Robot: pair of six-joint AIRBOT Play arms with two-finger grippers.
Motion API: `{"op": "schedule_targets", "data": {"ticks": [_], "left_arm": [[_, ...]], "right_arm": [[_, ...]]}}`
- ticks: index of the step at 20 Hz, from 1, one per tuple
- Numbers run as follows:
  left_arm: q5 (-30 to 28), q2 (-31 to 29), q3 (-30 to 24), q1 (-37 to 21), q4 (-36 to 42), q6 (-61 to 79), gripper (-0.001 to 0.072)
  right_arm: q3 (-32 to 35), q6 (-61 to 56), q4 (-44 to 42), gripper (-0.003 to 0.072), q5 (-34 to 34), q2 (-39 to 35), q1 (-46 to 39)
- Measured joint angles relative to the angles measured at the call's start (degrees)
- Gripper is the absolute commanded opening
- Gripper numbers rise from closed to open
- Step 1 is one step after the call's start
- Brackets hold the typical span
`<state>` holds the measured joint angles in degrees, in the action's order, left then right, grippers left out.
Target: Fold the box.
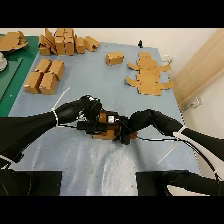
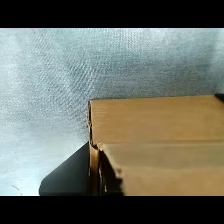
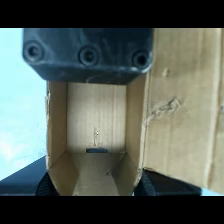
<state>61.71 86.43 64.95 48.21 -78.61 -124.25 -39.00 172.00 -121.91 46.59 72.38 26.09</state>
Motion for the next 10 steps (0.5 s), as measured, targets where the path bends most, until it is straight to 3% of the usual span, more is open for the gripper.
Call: {"op": "schedule_targets", "data": {"ticks": [3, 4, 5, 6, 10], "left_arm": [[-0.4, 0.0, 0.0, 0.0, 0.1, 0.2, 0.0016], [-0.5, 0.0, 0.0, 0.0, 0.1, 0.2, 0.0238], [-1.8, 0.0, 0.0, 0.0, 0.3, 0.4, 0.0556], [-3.0, 0.0, 0.1, 0.0, 0.9, 0.4, 0.0591], [-2.0, -0.1, 0.1, 0.0, 0.5, 0.1, 0.0591]], "right_arm": [[0.0, 0.0, 0.0, 0.0481, 0.0, 0.0, 0.0], [0.0, 0.0, 0.0, 0.0481, 0.0, 0.0, 0.0], [0.0, 0.1, 0.0, 0.0481, 0.0, 0.0, 0.0], [0.0, 0.3, 0.1, 0.0481, 0.0, 0.0, 0.0], [0.0, 0.2, 0.1, 0.0481, 0.0, 0.0, 0.0]]}}
